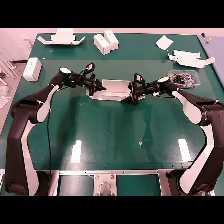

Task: Fold the box and place the chain.

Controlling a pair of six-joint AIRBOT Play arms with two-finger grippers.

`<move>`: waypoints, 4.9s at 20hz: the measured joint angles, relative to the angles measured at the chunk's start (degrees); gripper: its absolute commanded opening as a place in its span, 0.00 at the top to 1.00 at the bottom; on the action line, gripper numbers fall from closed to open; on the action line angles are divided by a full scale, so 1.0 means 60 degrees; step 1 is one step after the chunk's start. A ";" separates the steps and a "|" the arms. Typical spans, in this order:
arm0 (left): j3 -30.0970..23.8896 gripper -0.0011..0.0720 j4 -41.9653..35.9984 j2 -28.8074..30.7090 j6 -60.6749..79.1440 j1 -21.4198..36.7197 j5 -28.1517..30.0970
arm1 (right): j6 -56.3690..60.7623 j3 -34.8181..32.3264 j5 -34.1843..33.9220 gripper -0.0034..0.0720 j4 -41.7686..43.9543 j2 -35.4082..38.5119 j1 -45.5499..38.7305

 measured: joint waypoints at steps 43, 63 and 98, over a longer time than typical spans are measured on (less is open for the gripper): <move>0.0000 0.96 -0.0004 0.0000 0.0000 -0.0011 -0.0007 | 0.0204 0.0153 0.0404 0.22 0.0142 -0.0215 -0.0215; -0.0004 0.96 -0.0171 -0.0007 0.0004 -0.0011 0.0000 | 0.0200 0.0153 0.0412 0.22 0.0146 -0.0215 -0.0237; 0.0033 0.97 -0.1741 0.1880 -0.1552 0.0798 -0.2656 | 0.0197 0.0153 0.0408 0.22 0.0146 -0.0215 -0.0248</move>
